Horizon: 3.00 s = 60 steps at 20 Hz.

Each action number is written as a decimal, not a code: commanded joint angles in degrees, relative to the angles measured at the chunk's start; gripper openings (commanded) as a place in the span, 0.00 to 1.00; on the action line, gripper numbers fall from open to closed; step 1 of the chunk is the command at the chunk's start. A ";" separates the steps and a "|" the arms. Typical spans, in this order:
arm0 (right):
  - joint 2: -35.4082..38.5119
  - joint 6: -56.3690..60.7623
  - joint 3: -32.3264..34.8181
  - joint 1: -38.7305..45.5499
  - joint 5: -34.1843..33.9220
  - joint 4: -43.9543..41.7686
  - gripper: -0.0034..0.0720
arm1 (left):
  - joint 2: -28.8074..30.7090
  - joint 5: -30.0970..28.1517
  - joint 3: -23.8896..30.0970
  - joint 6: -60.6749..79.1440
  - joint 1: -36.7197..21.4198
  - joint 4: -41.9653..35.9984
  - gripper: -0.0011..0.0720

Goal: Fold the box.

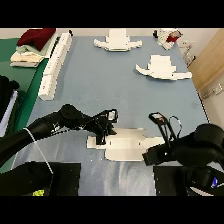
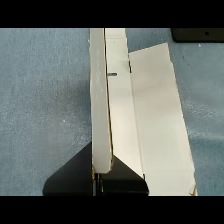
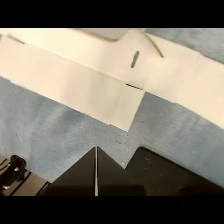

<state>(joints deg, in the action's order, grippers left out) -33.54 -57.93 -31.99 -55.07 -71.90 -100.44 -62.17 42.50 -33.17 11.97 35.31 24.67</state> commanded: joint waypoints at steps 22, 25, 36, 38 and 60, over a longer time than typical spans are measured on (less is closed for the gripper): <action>-11.87 -1.36 1.11 -21.53 7.15 34.34 0.88 | 0.00 -0.04 0.00 0.00 0.02 0.00 0.03; -11.37 0.44 1.20 -21.53 6.43 36.37 0.87 | 0.00 -0.04 0.00 0.00 0.02 -0.02 0.03; -6.99 -49.55 2.36 3.50 16.59 11.69 1.00 | 0.00 -0.04 0.00 0.00 0.02 0.00 0.03; -7.10 -65.22 2.60 12.04 16.92 1.92 1.00 | 0.00 -0.04 0.00 0.00 0.02 -0.02 0.03; -12.83 -109.02 9.79 30.45 18.49 -23.61 1.00 | 0.00 -0.04 0.00 0.02 0.02 0.00 0.03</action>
<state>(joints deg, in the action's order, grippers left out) -46.35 -166.58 -22.24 -24.67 -53.67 -124.20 -62.17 42.46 -33.17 11.97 35.31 24.64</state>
